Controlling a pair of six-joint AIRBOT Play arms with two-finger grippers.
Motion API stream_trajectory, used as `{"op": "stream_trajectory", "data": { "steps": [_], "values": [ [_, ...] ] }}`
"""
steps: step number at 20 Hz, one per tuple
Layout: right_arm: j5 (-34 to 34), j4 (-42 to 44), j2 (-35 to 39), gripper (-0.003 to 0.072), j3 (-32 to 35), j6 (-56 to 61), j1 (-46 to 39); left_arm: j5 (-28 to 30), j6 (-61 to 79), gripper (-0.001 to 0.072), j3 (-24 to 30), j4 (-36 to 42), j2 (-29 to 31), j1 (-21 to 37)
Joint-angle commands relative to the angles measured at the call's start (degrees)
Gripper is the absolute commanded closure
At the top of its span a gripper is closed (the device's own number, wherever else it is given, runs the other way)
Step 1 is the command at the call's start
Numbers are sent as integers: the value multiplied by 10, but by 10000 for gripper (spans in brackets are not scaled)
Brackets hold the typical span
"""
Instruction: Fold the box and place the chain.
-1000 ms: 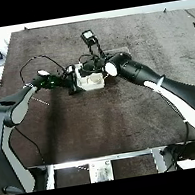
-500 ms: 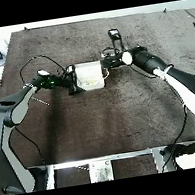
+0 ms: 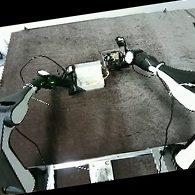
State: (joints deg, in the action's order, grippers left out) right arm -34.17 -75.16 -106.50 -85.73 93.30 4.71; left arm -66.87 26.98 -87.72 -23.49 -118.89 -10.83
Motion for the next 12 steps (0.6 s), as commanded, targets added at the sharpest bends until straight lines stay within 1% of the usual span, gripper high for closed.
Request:
{"op": "stream_trajectory", "data": {
  "steps": [1, 5, 6, 7, 8, 9, 11, 12],
  "values": [
    [-1, 26, -38, 348, -34, -22, 6, 0, 0, 365, 0, 0, 0, 0],
    [5, 26, -63, 349, -51, -22, 17, 0, 0, 364, 0, 0, 0, 0],
    [5, 24, -65, 395, -52, -23, 19, 0, 0, 365, 0, 0, 0, 0],
    [3, 20, -66, 531, -52, -23, 20, 0, 0, 365, 0, 0, 0, 0],
    [-1, 16, -63, 649, -52, -23, 21, 0, 0, 365, 0, 0, 0, 0],
    [-17, 15, -51, 700, -52, -23, 22, 0, 0, 364, 0, 0, 0, 0],
    [-58, -8, 0, 700, -46, -23, 34, 0, 0, 365, 0, 0, 0, 0],
    [-74, -32, 38, 700, -39, -22, 45, 0, 0, 365, 0, 0, 0, 0]
  ]
}}
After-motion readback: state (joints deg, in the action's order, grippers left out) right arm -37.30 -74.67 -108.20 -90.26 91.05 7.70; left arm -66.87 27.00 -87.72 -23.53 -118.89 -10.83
